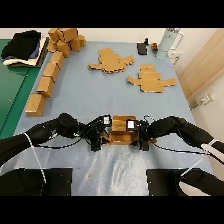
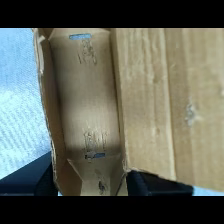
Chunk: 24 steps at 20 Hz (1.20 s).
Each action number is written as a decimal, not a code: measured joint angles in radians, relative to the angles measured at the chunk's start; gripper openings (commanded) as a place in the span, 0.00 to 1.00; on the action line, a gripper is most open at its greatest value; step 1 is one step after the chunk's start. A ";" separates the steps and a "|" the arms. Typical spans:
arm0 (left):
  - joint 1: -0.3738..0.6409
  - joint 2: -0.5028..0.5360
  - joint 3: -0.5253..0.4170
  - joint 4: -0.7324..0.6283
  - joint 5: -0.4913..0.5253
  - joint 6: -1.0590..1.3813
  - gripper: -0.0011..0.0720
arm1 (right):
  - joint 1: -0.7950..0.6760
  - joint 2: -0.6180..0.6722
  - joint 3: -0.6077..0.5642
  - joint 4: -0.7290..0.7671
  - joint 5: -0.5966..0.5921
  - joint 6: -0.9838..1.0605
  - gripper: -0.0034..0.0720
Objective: Fold the box.
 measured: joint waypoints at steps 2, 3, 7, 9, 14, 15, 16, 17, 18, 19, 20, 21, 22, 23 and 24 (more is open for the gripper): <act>-0.002 -0.004 0.002 -0.006 0.007 0.005 0.21 | 0.000 0.000 0.000 0.000 0.000 0.000 0.72; -0.003 -0.006 0.002 -0.007 0.008 0.009 0.19 | 0.000 0.000 0.000 0.000 0.000 0.000 0.72; -0.004 -0.008 0.003 -0.013 0.019 0.024 0.19 | 0.000 0.000 0.000 0.000 0.000 0.000 0.72; -0.004 -0.008 0.006 -0.019 0.025 0.030 0.19 | 0.000 0.000 0.000 0.000 0.000 0.000 0.72; -0.013 -0.010 0.008 -0.066 0.031 0.071 0.19 | 0.000 0.000 0.000 0.000 0.000 0.000 0.72; -0.014 -0.014 0.008 -0.071 0.032 0.075 0.19 | 0.000 0.000 0.000 0.000 0.000 0.000 0.72; -0.018 -0.018 0.009 -0.075 0.032 0.078 0.19 | 0.000 0.000 0.000 0.000 0.000 0.000 0.72; -0.020 -0.024 0.009 -0.082 0.032 0.082 0.19 | 0.000 0.000 0.000 0.000 0.000 0.000 0.72; -0.023 -0.029 0.010 -0.086 0.033 0.089 0.19 | 0.000 0.000 0.000 0.000 0.000 0.000 0.72; -0.026 -0.034 0.010 -0.095 0.032 0.096 0.19 | 0.000 0.000 0.000 0.000 0.000 0.000 0.72; -0.028 -0.039 0.011 -0.104 0.034 0.100 0.19 | 0.000 0.000 0.000 0.000 0.000 0.000 0.72; -0.031 -0.043 0.012 -0.112 0.035 0.105 0.19 | 0.000 0.000 0.000 0.000 0.000 0.000 0.72; -0.031 -0.046 0.013 -0.120 0.036 0.115 0.24 | 0.000 0.000 0.000 0.000 0.000 0.000 0.72; -0.032 -0.047 0.013 -0.125 0.037 0.127 0.47 | 0.000 0.000 0.000 0.000 0.000 0.000 0.72; -0.034 -0.049 0.014 -0.132 0.039 0.134 0.56 | 0.000 0.000 0.000 0.000 -0.001 -0.001 0.72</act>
